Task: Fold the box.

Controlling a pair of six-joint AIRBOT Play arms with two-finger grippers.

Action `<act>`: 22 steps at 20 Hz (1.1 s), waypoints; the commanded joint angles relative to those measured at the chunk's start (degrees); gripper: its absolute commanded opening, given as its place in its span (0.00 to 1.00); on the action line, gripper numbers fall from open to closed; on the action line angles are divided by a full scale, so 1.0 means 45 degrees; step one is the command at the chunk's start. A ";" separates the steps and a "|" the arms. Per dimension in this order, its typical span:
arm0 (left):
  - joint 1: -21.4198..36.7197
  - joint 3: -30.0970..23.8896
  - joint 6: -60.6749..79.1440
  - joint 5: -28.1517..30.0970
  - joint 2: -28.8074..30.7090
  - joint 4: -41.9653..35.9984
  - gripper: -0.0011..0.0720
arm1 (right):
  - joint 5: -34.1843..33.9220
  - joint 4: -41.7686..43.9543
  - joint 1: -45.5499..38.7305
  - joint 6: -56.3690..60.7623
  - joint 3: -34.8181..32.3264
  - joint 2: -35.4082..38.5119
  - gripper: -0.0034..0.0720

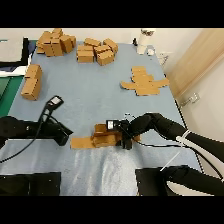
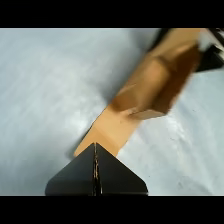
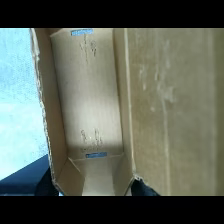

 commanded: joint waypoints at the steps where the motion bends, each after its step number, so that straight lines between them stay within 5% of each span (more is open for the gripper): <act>1: 0.0738 -0.0180 -0.7796 -0.1035 0.0301 0.3313 0.03 | -0.0005 0.0000 0.0000 -0.0005 0.0000 0.0000 0.74; 9: -0.0423 -0.1355 -0.6853 0.0228 -0.2225 0.0306 0.03 | -0.0005 0.0000 0.0000 -0.0005 0.0000 0.0000 0.74; 15: -0.2803 -0.1375 -0.6567 0.2866 -0.3269 -0.1763 0.03 | -0.0005 0.0000 0.0000 -0.0005 0.0000 0.0000 0.74; 22: -0.4163 -0.1273 -0.6377 0.4065 -0.3444 -0.2943 0.03 | -0.0005 0.0000 0.0000 -0.0005 0.0000 0.0000 0.74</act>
